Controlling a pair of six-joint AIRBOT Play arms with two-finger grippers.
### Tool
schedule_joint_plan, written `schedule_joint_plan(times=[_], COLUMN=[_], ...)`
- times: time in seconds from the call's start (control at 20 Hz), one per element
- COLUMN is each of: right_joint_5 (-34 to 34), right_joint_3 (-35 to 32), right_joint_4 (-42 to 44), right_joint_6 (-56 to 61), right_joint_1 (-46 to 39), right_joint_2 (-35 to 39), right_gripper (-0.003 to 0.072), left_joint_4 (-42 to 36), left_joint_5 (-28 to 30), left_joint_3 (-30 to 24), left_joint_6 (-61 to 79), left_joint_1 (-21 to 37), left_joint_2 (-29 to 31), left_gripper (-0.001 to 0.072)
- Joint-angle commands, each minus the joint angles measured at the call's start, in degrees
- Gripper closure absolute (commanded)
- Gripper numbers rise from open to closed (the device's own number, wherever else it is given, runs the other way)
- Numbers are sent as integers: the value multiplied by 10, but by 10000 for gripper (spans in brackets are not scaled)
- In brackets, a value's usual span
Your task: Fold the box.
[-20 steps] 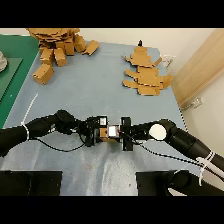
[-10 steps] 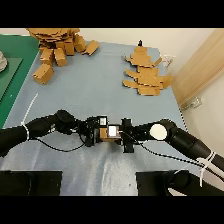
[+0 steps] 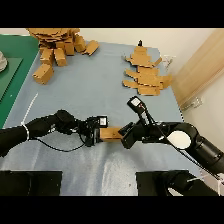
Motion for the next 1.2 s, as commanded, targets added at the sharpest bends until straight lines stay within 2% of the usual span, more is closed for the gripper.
schedule_joint_plan(times=[0.0, 0.15, 0.25, 0.5, 0.7, 0.85, 0.95, 1.15], right_joint_5=[-83, -212, -242, -278, -292, -242, -213, -199], right_joint_3=[-58, -141, -155, -157, -204, -227, -226, -228], right_joint_4=[273, 536, 633, 645, 635, 634, 651, 648], right_joint_6=[196, 86, 2, -28, -28, -52, -75, -77], right_joint_1=[16, 60, 71, 69, 26, -43, -51, -51], right_joint_2=[-9, -61, -79, -83, -65, -32, -21, -24], right_gripper=[687, 687, 687, 689, 689, 689, 689, 689], left_joint_4=[0, 0, 0, 0, 0, 0, 0, 0], left_joint_5=[0, 0, 0, 0, 0, 0, 0, 0], left_joint_3=[0, 0, 0, 0, 0, 0, 0, 0], left_joint_6=[0, 0, 0, 0, 0, 0, 0, 0], left_joint_1=[0, 0, 0, 0, 0, 0, 0, 0], left_joint_2=[0, 0, 0, 0, 0, 0, 0, 0], left_gripper=[248, 248, 248, 248, 248, 248, 248, 248])
